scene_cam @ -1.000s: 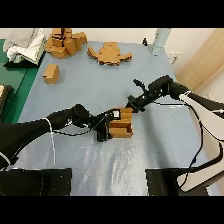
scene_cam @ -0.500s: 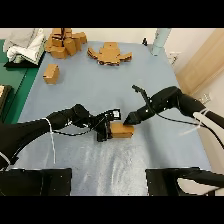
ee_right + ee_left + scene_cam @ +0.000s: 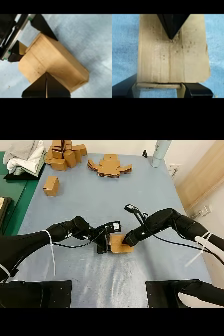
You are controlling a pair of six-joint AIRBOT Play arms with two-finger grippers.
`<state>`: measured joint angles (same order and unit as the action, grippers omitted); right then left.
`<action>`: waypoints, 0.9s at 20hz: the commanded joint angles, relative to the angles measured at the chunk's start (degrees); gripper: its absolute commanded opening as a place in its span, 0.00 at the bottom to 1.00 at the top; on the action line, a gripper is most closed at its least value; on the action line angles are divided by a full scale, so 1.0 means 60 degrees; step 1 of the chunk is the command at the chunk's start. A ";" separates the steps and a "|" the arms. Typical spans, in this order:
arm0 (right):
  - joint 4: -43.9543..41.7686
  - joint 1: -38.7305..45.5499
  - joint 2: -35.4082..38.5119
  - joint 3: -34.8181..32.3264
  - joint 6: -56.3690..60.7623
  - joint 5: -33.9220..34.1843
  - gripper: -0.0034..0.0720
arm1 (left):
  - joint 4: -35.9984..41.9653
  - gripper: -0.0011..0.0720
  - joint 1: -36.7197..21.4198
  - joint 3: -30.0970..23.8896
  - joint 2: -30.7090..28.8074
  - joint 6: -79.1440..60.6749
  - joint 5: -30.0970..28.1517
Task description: Fold the box.
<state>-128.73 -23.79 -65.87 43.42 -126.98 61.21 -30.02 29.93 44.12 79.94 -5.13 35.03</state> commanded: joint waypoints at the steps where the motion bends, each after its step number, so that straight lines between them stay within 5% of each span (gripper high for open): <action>1: 0.0699 -0.0754 0.0528 -0.0029 -0.0091 -0.0426 0.05 | 0.0004 0.71 0.0000 0.0000 -0.0007 0.0011 -0.0007; 9: 0.5224 -0.3224 0.2608 -0.0951 -0.0178 -0.3927 0.05 | 0.0004 0.71 0.0000 0.0000 -0.0007 0.0011 -0.0004; 14: 0.5916 -0.3898 0.2932 -0.2047 -0.0426 -0.4663 0.06 | 0.0004 0.71 0.0000 0.0000 -0.0007 0.0011 -0.0004; 15: 0.5920 -0.3938 0.2932 -0.2047 -0.0583 -0.4670 0.13 | 0.0004 0.71 0.0000 0.0000 -0.0007 0.0011 -0.0004; 17: 0.5905 -0.3942 0.2932 -0.2051 -0.0714 -0.4696 0.62 | 0.0004 0.71 0.0000 0.0000 -0.0007 0.0011 -0.0004; 18: 0.5912 -0.3942 0.2936 -0.2047 -0.0765 -0.4696 0.62 | 0.0004 0.71 0.0000 0.0000 -0.0007 0.0011 -0.0004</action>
<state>-94.65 -46.70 -48.60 31.88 -130.17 34.48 -29.98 29.93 44.12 79.94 -5.04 35.00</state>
